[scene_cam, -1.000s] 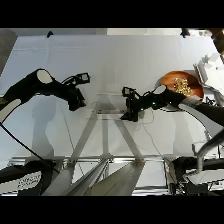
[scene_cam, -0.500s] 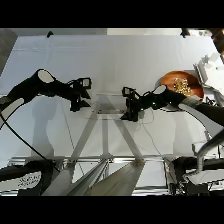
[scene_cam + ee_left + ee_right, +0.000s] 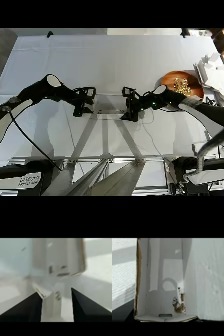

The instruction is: Fold the box and place the chain.

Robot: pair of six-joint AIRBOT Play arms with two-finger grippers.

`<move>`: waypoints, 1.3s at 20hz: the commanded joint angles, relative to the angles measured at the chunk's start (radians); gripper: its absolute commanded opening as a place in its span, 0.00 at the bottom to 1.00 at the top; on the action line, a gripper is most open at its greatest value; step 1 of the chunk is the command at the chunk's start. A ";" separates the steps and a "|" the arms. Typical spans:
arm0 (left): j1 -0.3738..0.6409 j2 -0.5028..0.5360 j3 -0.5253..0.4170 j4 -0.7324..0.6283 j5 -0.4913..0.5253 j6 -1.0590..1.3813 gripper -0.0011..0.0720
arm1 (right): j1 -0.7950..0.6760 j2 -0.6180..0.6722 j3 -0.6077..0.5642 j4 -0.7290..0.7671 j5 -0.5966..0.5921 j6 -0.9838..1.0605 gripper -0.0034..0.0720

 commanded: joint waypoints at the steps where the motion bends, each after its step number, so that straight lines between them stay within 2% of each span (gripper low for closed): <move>1: -0.027 -0.006 -0.001 -0.016 -0.051 0.010 0.55 | 0.000 0.000 0.000 0.000 0.000 0.000 0.71; 5: -0.031 -0.006 -0.001 -0.025 -0.019 0.010 0.55 | 0.000 0.000 0.000 0.000 0.000 0.000 0.71; 6: -0.031 -0.006 -0.001 -0.026 0.004 0.010 0.52 | 0.000 0.000 0.000 0.000 0.000 0.000 0.71; 7: -0.031 -0.006 -0.001 -0.026 0.033 0.010 0.42 | 0.000 0.000 0.000 0.000 0.000 0.000 0.71; 8: -0.031 -0.006 -0.001 -0.026 0.050 0.010 0.36 | 0.000 0.000 0.000 0.000 0.000 0.000 0.71; 13: -0.031 -0.006 -0.001 -0.026 0.055 0.010 0.34 | 0.000 0.000 0.000 0.000 0.000 0.000 0.71; 14: -0.031 -0.006 -0.001 -0.026 0.055 0.010 0.25 | 0.000 0.000 0.000 0.000 0.000 0.000 0.71; 15: -0.031 -0.006 -0.001 -0.028 0.053 0.010 0.20 | 0.000 0.000 0.000 0.000 0.000 0.000 0.71; 18: -0.031 -0.006 -0.001 -0.054 0.027 0.010 0.20 | 0.000 0.000 0.000 0.000 0.000 0.000 0.71; 24: -0.031 -0.006 -0.001 -0.153 0.047 0.005 0.20 | 0.000 0.000 0.000 0.000 0.000 0.000 0.71; 25: -0.031 -0.006 -0.001 -0.153 0.047 0.002 0.22 | 0.000 0.000 0.000 0.000 0.000 0.000 0.71; 26: -0.031 -0.006 -0.001 -0.153 0.046 0.002 0.27 | 0.000 0.000 0.000 0.000 0.000 0.000 0.71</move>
